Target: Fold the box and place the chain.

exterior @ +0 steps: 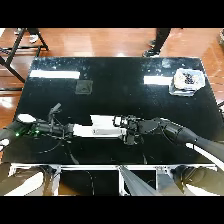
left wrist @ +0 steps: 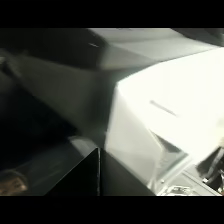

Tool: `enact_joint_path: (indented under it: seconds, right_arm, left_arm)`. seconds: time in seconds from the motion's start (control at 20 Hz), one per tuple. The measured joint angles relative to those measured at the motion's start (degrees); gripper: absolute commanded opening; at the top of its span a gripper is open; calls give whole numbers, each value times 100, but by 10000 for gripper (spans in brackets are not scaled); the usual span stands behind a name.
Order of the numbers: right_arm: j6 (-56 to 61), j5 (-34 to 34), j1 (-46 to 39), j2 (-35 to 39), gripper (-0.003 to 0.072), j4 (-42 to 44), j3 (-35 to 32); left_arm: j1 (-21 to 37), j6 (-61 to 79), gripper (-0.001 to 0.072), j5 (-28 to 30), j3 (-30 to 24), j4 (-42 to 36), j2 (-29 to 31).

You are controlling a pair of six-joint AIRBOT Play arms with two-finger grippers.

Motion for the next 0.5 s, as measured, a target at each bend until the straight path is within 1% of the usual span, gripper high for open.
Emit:
enact_joint_path:
  seconds: [0.05,0.1,0.15,0.2,0.25,0.5]
  right_arm:
    - [0,0,0,0,237,-4,0]
    - [2,0,0,0,237,-7,0]
    - [4,2,0,-2,237,-9,0]
    - [9,4,0,-2,237,-9,0]
    - [11,4,0,0,237,-11,0]
    - [20,9,0,-2,237,-13,0]
  left_arm:
    - [-109,105,26,44,0,-212,-46]
    - [-195,214,119,44,0,-435,-81]
    - [-254,319,294,17,4,-614,-105]
    - [-293,402,412,-79,22,-765,-122]
    - [-317,457,470,-127,50,-881,-136]
    - [-254,616,471,-791,317,-1054,-164]
